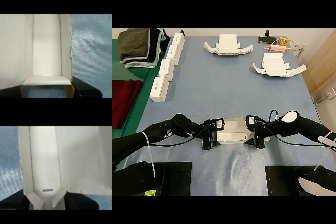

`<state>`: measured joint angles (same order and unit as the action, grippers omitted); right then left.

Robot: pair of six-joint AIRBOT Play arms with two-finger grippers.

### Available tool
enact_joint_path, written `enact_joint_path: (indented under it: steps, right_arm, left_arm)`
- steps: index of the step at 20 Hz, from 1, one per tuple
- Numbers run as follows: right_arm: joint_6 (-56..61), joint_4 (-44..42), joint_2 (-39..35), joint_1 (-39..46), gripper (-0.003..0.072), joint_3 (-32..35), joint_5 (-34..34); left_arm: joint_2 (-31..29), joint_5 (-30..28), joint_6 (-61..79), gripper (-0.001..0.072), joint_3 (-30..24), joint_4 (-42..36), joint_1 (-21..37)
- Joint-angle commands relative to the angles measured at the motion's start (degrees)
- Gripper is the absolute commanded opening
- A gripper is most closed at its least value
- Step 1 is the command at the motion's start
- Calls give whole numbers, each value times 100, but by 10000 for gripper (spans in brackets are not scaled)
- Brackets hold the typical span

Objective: Fold the box.

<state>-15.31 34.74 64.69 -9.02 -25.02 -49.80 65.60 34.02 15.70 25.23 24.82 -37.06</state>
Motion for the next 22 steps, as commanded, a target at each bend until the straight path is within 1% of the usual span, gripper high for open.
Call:
enact_joint_path:
  steps: [1,20,22]
  right_arm:
    - [2,-2,-2,0,541,-4,-2]
    - [4,-4,-2,0,542,-4,-9]
    - [70,-2,-2,0,542,-4,-234]
  left_arm:
    - [2,-50,-15,503,0,2,-11]
    - [2,-55,-15,503,0,-2,-11]
    - [2,-55,-15,503,0,-2,-11]
